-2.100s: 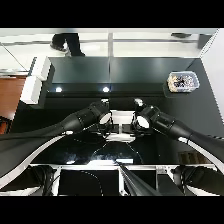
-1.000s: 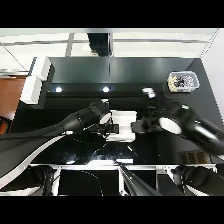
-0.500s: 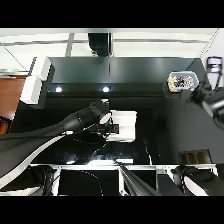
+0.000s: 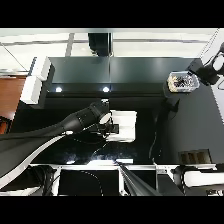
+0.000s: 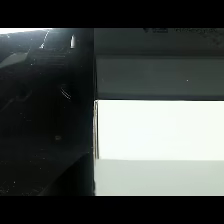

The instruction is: Fold the box and place the chain.

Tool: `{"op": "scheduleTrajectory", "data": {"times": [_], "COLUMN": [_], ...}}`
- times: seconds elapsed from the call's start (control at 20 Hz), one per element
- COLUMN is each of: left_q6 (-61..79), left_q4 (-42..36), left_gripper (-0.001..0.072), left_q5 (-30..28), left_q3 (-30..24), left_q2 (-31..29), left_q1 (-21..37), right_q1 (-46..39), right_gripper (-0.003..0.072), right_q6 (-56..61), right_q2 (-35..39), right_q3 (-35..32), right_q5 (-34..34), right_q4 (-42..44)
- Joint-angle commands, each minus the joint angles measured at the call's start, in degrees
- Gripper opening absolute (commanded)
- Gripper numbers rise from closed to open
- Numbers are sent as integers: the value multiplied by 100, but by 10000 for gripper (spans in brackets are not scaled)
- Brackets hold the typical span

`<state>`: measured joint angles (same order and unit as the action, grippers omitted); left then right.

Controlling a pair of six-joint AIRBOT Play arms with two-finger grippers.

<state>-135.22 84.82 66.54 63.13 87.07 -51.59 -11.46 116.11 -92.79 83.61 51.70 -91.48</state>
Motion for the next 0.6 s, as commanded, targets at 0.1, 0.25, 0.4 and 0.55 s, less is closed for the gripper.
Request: {"op": "scheduleTrajectory", "data": {"times": [0.1, 0.25, 0.4, 0.55], "left_q6": [0, 0, 0, 0], "left_q4": [-2, 0, -2, -2], "left_gripper": [28, 28, 28, 28], "left_q5": [4, -2, -2, 0], "left_q3": [0, 0, 0, 0], "left_q2": [0, 0, 0, 0], "left_q1": [2, 2, 2, 2], "right_q1": [-249, -352, -367, -372], "right_gripper": [712, 712, 711, 674], "right_q6": [413, 435, 433, 431], "right_q2": [-1152, -1303, -1451, -1558], "right_q3": [1084, 1150, 1172, 1172], "right_q5": [699, 616, 551, 254], "right_q4": [614, 586, 575, 579]}}
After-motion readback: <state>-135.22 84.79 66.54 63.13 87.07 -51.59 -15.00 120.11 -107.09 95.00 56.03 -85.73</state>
